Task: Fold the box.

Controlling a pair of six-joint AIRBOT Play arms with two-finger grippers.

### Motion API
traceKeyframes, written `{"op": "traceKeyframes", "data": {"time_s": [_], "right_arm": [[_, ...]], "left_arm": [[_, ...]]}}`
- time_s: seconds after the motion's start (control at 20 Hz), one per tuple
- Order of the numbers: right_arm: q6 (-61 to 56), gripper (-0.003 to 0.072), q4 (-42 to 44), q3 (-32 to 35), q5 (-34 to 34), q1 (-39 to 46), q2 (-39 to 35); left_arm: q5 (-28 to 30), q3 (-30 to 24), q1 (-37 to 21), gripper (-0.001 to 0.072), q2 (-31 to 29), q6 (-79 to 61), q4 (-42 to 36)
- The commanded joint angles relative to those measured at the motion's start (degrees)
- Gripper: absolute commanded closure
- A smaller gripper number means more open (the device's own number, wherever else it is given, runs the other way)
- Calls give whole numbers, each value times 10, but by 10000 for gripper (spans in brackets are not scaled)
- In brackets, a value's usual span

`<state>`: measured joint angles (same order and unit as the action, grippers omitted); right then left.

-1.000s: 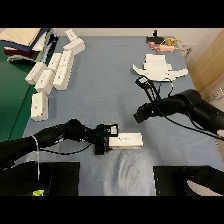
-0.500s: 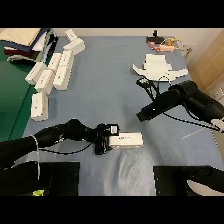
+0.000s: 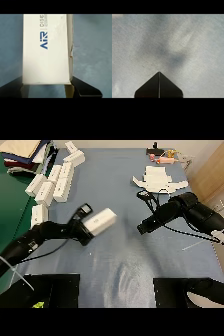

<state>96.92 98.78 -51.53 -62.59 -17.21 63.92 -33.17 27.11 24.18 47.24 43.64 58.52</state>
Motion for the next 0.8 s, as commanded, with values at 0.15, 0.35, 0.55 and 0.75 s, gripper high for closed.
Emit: {"op": "traceKeyframes", "data": {"time_s": [0.15, 0.35, 0.55, 0.75], "right_arm": [[0, 684, 0, 0, -1, 0, 0], [0, 684, 0, 0, -1, 0, 0], [0, 684, 0, 0, -1, 0, 0], [0, 684, 0, 0, -1, 0, 0]], "left_arm": [[-21, 1, -248, 189, -44, 224, 124], [19, 1, -281, 188, 11, 225, 122], [83, 12, -281, 188, 89, 254, 122], [121, 65, -281, 188, 166, 265, 122]]}}
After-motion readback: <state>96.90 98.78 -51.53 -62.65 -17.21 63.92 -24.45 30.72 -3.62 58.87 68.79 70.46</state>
